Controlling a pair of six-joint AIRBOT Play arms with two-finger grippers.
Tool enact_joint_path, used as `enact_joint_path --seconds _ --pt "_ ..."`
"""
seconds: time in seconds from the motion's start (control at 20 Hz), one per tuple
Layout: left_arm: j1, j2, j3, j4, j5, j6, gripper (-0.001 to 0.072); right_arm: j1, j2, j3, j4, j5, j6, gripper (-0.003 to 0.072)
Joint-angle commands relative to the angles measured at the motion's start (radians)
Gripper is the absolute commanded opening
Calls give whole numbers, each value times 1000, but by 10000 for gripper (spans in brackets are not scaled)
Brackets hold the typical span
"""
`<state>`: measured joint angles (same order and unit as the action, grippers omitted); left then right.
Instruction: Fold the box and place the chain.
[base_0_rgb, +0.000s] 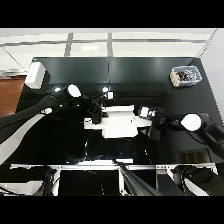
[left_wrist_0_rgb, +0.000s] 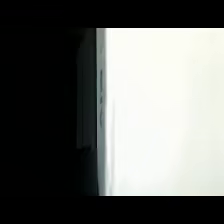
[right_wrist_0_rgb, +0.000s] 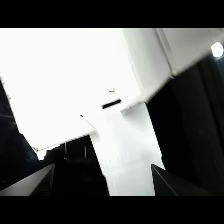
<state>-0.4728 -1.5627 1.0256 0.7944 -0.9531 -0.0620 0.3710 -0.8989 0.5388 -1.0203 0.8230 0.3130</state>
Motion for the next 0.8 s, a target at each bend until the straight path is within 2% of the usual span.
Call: enact_joint_path --seconds 0.0,0.3,0.5,0.75 --pt "-9 -14 0 10 -61 18 25 72 -44 -20 15 -16 -85 706" --pt "-8 -14 0 10 -62 17 24 162 -131 -20 69 -19 -187 706" --pt "-8 -14 0 10 -62 17 24 199 -148 -20 138 -99 -191 706" --pt "-8 -14 0 9 -62 17 25 172 -146 8 203 -162 -187 706"
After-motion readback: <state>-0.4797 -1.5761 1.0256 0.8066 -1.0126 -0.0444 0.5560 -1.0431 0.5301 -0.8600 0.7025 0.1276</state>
